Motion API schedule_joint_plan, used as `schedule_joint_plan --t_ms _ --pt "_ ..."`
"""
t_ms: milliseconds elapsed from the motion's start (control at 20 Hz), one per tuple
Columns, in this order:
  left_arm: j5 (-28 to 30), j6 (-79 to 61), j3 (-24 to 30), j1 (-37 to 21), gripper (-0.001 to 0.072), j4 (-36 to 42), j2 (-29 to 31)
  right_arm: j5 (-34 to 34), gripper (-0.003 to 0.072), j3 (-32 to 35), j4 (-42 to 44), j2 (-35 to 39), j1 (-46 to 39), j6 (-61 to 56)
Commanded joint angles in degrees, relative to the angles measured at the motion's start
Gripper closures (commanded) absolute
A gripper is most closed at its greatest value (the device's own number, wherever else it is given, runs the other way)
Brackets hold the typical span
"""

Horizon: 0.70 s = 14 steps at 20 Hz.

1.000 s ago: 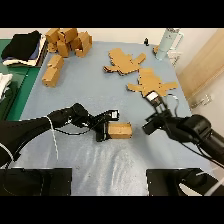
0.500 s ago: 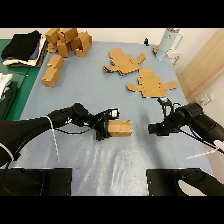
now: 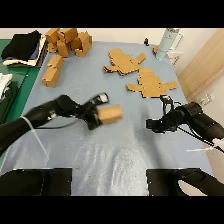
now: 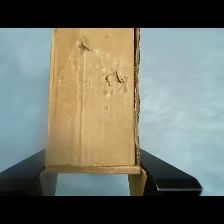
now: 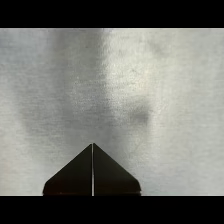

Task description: Fold the box.

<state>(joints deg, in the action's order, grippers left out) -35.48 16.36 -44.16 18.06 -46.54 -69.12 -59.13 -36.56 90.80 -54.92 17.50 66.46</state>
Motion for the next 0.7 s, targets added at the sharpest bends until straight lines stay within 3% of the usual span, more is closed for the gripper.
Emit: schedule_joint_plan --t_ms 0,200,350,450,650 --pt "0.42 25.03 -0.04 -14.49 0.0263 -18.14 3.87 2.58 0.0680 -0.02 0.13 -0.02 -0.02 -0.52" --pt "-0.61 27.63 0.26 -34.45 0.0263 -17.99 3.19 3.56 0.0680 -0.02 0.11 -0.07 -0.02 -0.52" --pt "1.38 27.12 0.31 -43.25 0.0263 -17.97 1.81 4.50 0.0680 -0.02 0.13 -0.20 -0.02 -0.52" --pt "4.52 27.23 0.28 -45.31 0.0263 -17.59 -0.44 4.98 0.0680 -0.02 0.13 -0.42 -0.02 -0.52" --pt "10.10 28.28 -2.16 -43.98 0.0263 -15.98 -7.34 6.10 0.0680 -0.02 0.13 -0.48 -0.02 -0.50"
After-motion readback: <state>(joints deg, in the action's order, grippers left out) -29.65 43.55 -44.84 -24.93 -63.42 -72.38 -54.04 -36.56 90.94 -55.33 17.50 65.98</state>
